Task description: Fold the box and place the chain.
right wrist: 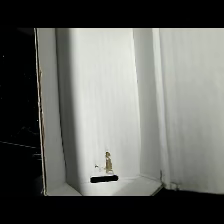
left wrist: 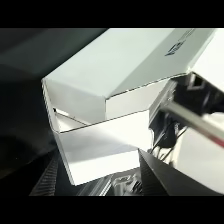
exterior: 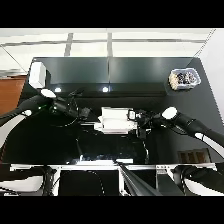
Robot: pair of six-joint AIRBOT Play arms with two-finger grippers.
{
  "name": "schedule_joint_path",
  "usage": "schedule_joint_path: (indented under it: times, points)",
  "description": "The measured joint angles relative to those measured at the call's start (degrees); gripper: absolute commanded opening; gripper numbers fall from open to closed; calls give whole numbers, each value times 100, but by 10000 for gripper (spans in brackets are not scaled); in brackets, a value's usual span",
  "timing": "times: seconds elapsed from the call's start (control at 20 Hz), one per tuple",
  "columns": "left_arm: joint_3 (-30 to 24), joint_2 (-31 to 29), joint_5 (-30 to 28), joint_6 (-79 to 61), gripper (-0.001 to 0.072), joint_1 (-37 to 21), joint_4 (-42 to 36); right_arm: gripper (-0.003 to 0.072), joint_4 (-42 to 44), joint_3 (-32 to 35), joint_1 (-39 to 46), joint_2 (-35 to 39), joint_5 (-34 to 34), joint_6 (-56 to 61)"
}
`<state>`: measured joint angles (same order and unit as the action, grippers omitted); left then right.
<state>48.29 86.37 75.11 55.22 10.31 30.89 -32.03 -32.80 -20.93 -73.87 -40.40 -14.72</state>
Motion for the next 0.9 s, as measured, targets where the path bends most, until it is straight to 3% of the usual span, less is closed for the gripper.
schedule_joint_path:
  times: [0.5, 0.9]
  points:
    - [802, -31, -149, 1266, 562, 664, 898, 227, 0, 0, 0, 0, 13, 11]
    - [1071, -33, -549, 1941, 562, 1167, 1311, 227, 2, 0, 0, 0, 20, 17]
